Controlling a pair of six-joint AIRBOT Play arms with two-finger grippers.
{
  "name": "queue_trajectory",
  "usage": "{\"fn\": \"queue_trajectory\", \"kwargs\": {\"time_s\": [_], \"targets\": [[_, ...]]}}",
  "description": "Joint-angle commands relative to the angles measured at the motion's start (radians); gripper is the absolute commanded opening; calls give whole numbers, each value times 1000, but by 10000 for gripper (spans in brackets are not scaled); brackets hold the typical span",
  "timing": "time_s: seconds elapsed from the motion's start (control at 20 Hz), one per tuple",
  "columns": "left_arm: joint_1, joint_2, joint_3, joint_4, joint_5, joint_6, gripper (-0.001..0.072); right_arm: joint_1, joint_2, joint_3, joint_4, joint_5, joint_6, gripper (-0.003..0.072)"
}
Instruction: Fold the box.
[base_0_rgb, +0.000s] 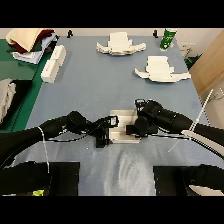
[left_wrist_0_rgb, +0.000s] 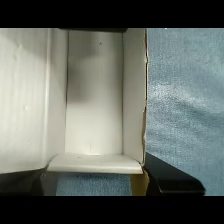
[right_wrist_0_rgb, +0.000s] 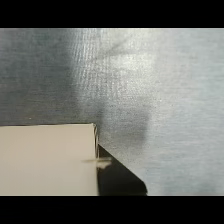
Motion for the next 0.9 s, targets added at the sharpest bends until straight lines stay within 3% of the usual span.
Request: {"fn": "queue_trajectory", "kwargs": {"time_s": [0.0,0.1,0.15,0.2,0.25,0.6,0.85], "targets": [[0,1,0,0,0,0,525,5,-1,1,-11,-6,10,4],[0,1,0,0,0,0,525,5,-1,1,-11,-5,7,7],[0,1,0,0,0,0,525,5,-1,1,-10,-6,7,173],[0,1,0,0,0,0,525,5,0,3,-5,-6,7,398],[0,1,0,0,0,0,525,5,1,4,5,-6,6,430],[0,1,0,0,0,0,525,5,14,74,28,-71,-46,431],[0,1,0,0,0,0,525,4,92,163,-100,-203,-71,427]]}}
